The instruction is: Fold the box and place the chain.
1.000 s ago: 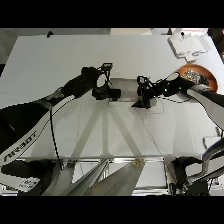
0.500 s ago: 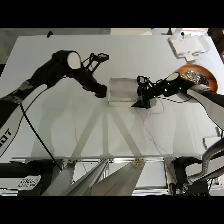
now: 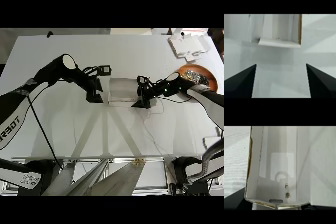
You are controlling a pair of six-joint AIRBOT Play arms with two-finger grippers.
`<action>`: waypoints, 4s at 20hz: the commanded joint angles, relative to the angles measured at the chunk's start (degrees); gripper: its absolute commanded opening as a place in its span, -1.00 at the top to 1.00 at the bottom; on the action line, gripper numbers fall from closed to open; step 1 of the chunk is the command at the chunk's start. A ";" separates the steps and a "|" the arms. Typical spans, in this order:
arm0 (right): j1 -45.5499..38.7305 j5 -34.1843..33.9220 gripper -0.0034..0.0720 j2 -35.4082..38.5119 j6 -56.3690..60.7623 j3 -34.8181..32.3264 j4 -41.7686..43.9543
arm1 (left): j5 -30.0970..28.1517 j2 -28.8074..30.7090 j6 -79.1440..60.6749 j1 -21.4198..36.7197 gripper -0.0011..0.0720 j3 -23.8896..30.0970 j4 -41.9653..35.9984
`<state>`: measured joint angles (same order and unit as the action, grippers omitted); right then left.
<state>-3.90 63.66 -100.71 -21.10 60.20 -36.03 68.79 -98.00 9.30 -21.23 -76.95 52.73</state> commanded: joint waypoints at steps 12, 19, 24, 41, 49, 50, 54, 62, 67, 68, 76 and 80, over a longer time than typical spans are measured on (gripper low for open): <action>0.02 0.00 -0.42 0.04 0.00 0.07 0.00 | 1.36 -5.86 -21.05 2.03 -0.95 0.17 -14.84; 0.02 0.00 -0.42 0.04 0.02 0.07 0.00 | 1.29 -7.32 -24.41 1.51 -0.95 0.33 -21.29; 0.02 0.00 -0.42 0.04 0.00 0.07 0.00 | 1.14 -9.31 -24.41 1.14 -0.94 0.35 -20.74; 0.02 0.00 -0.42 0.04 0.00 0.07 0.00 | -2.69 -11.76 -24.50 0.76 0.43 0.52 -20.79; 0.02 0.00 -0.42 0.04 0.00 0.07 0.00 | -0.35 -11.76 -24.30 0.76 0.40 0.52 -20.79; 0.02 0.00 -0.42 0.04 0.02 0.07 0.00 | -0.35 -11.76 -24.33 0.76 0.40 0.52 -20.81; 0.02 0.00 -0.42 0.04 0.02 0.07 0.00 | -0.85 -11.76 -24.35 0.76 0.40 0.52 -21.00; -0.04 -0.20 -0.48 0.11 0.00 0.07 0.00 | -2.91 -11.76 -24.39 0.76 -0.02 0.52 -21.03; -1.79 -0.31 -0.52 1.92 0.00 0.09 -2.71 | -4.37 -11.76 -24.37 0.76 -0.31 0.50 -21.31; -2.45 -0.42 -0.52 2.58 0.02 0.09 -4.09 | -4.37 -11.76 -24.37 0.76 -0.31 0.50 -21.35; -5.73 0.68 -0.62 5.25 0.50 0.11 -8.66 | -4.35 -11.76 -24.37 0.76 -0.31 0.50 -21.42; -5.20 3.72 0.88 5.81 0.02 0.11 -4.22 | -4.35 -11.76 -24.35 0.76 -0.31 0.50 -21.42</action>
<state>-9.17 65.30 -95.35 -20.84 60.27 -42.85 64.53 -109.73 -15.07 -20.45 -76.42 31.33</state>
